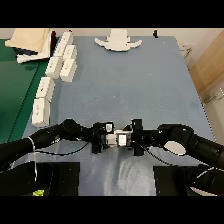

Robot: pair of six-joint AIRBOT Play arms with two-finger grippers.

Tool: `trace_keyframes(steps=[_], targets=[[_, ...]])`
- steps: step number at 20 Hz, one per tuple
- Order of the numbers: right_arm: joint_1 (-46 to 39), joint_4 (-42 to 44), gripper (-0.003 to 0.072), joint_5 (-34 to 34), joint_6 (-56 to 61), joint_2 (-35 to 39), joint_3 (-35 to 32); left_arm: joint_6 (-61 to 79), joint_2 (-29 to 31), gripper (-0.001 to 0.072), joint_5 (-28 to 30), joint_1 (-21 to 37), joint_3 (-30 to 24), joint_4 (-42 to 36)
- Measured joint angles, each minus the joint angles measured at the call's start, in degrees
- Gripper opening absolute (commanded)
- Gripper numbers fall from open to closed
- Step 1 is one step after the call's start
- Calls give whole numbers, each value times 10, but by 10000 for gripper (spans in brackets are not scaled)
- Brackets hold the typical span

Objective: Fold the box.

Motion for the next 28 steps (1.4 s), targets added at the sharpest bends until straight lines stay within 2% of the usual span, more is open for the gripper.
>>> trace_keyframes(steps=[13,15,17,18,23,24,27,28], targets=[[0,11,474,-13,1,12,0,0,0,308,0,0,0,0],[0,3,413,-21,3,13,0,0,0,309,0,0,0,0],[0,-12,404,-25,16,14,0,-1,0,308,0,0,0,0],[0,-19,298,-27,24,14,0,-1,0,309,0,0,0,-1],[1,-32,265,-21,44,14,0,-1,0,308,0,0,0,-1],[1,-29,221,-15,46,12,0,-1,0,308,0,0,0,-1],[1,-20,201,-1,49,6,0,-1,0,308,0,0,0,-1],[2,-18,166,1,49,4,0,0,0,308,0,0,0,-1]])
